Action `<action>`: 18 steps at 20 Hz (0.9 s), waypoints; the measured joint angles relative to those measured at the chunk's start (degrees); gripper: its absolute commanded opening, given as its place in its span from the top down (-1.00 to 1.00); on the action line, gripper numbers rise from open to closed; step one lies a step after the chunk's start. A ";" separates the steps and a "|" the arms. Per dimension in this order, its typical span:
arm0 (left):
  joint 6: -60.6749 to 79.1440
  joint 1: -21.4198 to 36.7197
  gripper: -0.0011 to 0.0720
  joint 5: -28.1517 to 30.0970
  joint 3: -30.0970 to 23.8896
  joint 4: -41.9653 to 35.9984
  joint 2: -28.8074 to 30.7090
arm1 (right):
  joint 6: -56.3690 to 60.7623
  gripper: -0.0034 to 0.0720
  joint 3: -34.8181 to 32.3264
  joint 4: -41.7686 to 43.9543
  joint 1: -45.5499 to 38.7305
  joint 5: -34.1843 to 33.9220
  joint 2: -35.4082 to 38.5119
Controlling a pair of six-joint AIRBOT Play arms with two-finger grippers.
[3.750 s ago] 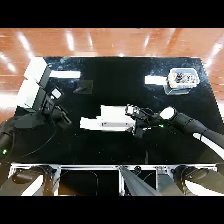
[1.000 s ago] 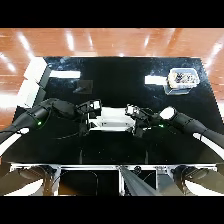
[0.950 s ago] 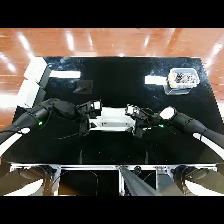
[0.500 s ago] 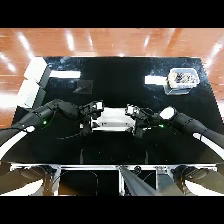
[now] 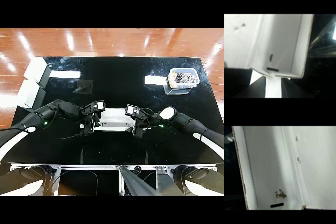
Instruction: Fold the box and place the chain.
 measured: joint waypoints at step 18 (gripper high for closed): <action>-0.15 -5.53 -0.10 -7.45 0.00 -0.83 0.00 | 0.02 -0.50 0.00 0.02 0.00 -0.09 0.00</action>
